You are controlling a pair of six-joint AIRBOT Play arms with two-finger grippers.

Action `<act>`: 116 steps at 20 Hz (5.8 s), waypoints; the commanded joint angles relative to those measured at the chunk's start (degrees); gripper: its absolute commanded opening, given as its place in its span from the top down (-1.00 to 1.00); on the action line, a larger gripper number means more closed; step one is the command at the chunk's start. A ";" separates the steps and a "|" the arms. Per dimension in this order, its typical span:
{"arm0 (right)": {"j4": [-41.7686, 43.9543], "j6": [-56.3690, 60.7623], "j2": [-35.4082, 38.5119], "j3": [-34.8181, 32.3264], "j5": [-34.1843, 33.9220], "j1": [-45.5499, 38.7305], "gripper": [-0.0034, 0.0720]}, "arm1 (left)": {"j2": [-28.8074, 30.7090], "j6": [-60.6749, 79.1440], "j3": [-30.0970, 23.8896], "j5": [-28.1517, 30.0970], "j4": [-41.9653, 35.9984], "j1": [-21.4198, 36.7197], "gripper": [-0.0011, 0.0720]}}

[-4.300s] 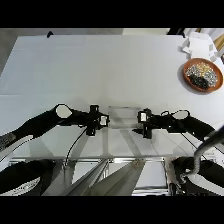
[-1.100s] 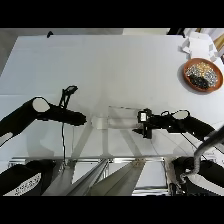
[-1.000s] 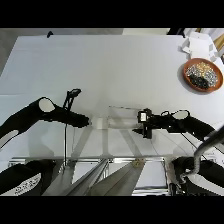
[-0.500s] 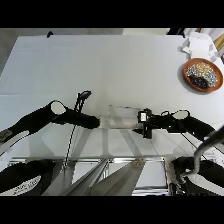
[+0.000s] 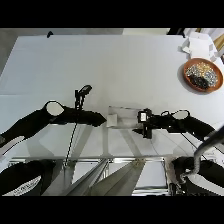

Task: Fold the box and place the chain.

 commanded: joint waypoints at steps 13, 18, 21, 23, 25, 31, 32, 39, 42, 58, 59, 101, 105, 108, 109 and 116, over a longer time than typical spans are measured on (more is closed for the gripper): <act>0.02 0.00 0.04 0.02 0.00 0.02 -0.09 | -1.03 -5.90 2.86 0.00 0.83 -3.54 0.03; 0.02 0.00 0.04 0.02 0.02 0.02 -0.09 | -4.92 -21.66 9.38 -3.19 14.25 -6.01 -0.28; 0.02 0.00 0.04 0.02 0.00 0.02 -0.09 | -5.84 -29.70 11.47 -3.98 20.09 -7.58 -0.28; 0.02 0.00 0.04 0.02 0.02 0.02 -0.09 | -6.64 -34.34 13.05 -5.07 23.39 -8.92 -0.28; 0.00 0.00 0.04 0.02 0.02 0.02 -0.09 | -7.91 -38.58 15.30 -6.27 26.32 -10.67 -0.28; 0.02 0.00 0.04 0.02 0.00 0.02 -0.09 | -12.92 -57.09 23.37 -15.17 38.16 -14.51 -0.28; 0.02 0.00 0.04 0.02 0.00 0.02 -0.09 | -13.77 -58.84 24.87 -15.91 38.93 -15.19 -0.28; 0.02 -0.02 0.04 0.02 0.00 0.02 -0.09 | -17.97 -73.99 29.16 -18.14 45.68 -20.04 -0.27; 0.02 0.00 0.04 0.02 0.02 0.02 -0.09 | -21.07 -74.34 31.45 -22.71 46.95 -20.94 -0.27; 0.02 -0.02 0.04 0.02 0.02 0.02 -0.09 | -23.91 -81.02 32.48 -17.42 51.63 -24.24 0.07; 0.02 0.00 0.04 0.02 0.00 0.02 -0.09 | -23.87 -81.05 32.48 -17.53 51.60 -24.26 0.10; 0.02 0.00 0.04 0.02 0.02 0.02 -0.09 | -23.78 -82.66 32.50 -21.49 53.11 -23.10 0.63; 0.02 0.00 0.04 0.02 0.00 0.02 -0.09 | -23.76 -82.64 32.50 -21.49 53.11 -23.43 0.96; 0.02 0.00 0.04 0.02 0.02 0.02 -0.09 | -23.69 -82.62 32.50 -21.94 53.11 -23.43 0.96; 0.02 0.00 0.04 0.02 0.00 0.02 -0.09 | -23.69 -82.62 32.50 -22.14 53.09 -23.43 0.93; 0.02 0.00 0.04 0.02 0.00 0.02 -0.09 | -20.26 -82.62 32.50 -23.34 54.51 -23.17 0.22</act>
